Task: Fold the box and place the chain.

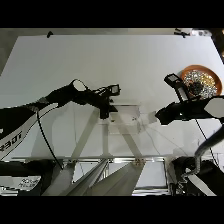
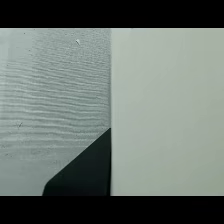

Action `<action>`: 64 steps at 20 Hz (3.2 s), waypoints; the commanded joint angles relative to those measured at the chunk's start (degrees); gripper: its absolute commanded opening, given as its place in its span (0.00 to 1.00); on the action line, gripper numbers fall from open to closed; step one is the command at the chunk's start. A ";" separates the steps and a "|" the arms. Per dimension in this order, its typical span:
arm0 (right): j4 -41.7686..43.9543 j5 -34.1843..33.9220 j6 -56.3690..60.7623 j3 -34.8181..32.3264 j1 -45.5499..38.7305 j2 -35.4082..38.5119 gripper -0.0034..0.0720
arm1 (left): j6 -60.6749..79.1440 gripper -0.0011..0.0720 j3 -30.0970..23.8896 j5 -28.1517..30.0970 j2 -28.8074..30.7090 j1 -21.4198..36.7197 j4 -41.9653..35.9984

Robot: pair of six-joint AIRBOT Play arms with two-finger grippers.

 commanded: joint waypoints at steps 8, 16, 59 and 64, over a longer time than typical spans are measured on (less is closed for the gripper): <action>3.10 0.09 -0.24 0.00 -0.02 0.04 0.47 | -2.45 0.03 -0.02 1.79 -0.04 -0.02 0.39; 3.10 0.11 -0.22 0.00 -0.02 0.07 0.47 | -2.49 0.03 -0.02 1.88 -0.04 -0.04 0.44; 8.66 -26.56 -51.23 -21.03 14.75 0.98 1.00 | -2.47 0.03 -0.02 0.85 -0.04 -0.04 0.37; 11.74 -29.00 -58.07 -22.38 16.04 -0.15 1.00 | -2.47 0.03 -0.02 0.85 -0.04 -0.07 0.37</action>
